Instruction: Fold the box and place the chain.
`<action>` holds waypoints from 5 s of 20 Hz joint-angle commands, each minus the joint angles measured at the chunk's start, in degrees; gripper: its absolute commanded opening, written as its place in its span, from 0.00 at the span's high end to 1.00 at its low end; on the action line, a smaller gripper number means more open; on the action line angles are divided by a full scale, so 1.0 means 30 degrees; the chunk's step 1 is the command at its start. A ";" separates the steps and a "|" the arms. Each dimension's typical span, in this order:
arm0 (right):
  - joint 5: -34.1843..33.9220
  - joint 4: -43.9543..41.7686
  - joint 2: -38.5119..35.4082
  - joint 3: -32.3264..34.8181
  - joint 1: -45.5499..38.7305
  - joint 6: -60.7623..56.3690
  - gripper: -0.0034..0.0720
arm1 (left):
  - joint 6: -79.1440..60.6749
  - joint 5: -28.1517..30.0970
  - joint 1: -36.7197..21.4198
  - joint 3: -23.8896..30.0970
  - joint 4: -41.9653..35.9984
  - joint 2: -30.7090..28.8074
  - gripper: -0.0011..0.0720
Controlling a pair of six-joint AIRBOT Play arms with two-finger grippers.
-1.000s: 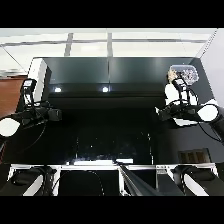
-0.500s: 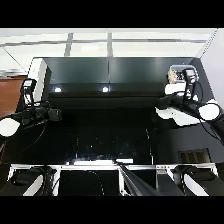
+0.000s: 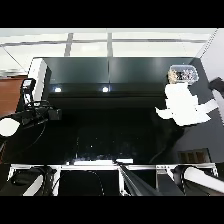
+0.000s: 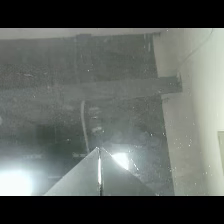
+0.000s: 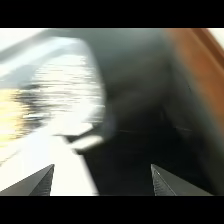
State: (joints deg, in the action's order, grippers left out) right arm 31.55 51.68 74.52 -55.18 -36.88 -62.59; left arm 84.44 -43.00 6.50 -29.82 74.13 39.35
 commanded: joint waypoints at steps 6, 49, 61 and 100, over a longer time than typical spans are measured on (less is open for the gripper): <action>1.2794 0.3585 0.6783 -0.6696 -0.3453 0.4677 0.02 | 0.0000 0.0189 -0.0022 0.0015 -0.0022 0.0015 0.95; -0.2703 -1.1715 -0.7752 1.2087 1.7711 0.1224 0.93 | -0.9632 -0.7461 0.0204 -1.0091 -1.6480 1.8688 0.05; -0.2113 -1.1613 -0.7752 1.2087 1.7711 0.1304 0.93 | -1.4134 -1.7027 0.1996 -1.5584 -1.4535 2.4028 0.54; 0.6441 0.1698 -0.7752 0.8167 1.7493 1.4149 0.02 | -2.9784 -0.0816 0.7002 -0.6666 -1.2779 1.5271 0.95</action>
State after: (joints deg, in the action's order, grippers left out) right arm 49.89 60.31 51.24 -33.50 13.50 -27.40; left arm -3.79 -47.31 27.07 -50.02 35.68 83.74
